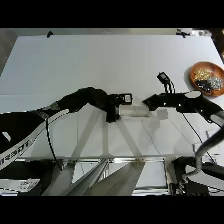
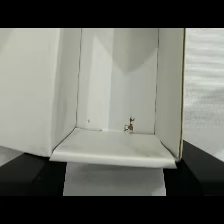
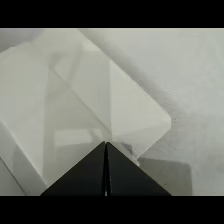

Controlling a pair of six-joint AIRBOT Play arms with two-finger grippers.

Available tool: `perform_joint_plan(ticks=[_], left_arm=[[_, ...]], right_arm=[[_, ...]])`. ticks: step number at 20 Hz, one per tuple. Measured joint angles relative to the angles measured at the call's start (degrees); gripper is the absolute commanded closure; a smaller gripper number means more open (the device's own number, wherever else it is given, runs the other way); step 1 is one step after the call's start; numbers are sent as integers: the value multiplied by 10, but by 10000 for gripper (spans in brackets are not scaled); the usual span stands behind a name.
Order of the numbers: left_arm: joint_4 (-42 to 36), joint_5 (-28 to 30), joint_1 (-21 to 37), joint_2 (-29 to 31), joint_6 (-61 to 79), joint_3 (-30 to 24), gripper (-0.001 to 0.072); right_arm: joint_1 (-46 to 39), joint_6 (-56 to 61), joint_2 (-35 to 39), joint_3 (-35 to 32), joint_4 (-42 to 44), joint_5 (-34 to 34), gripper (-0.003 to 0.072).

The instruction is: Fold the box and place the chain.

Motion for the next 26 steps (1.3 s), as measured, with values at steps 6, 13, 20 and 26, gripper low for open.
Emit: perform_joint_plan(ticks=[6, 13, 20, 26], left_arm=[[-2, 0, 0, 0, -2, 0, 314], [-2, 0, 0, 0, -2, 0, 314], [-2, 0, 0, 0, -2, 0, 314], [-2, 0, 0, 0, -2, 0, 314]], right_arm=[[0, 15, 121, 30, -48, 22, 676], [0, 16, 211, 39, -337, 131, 520], [0, -74, 195, 39, -386, 163, 342], [17, -150, 135, 39, -372, 175, 417]])
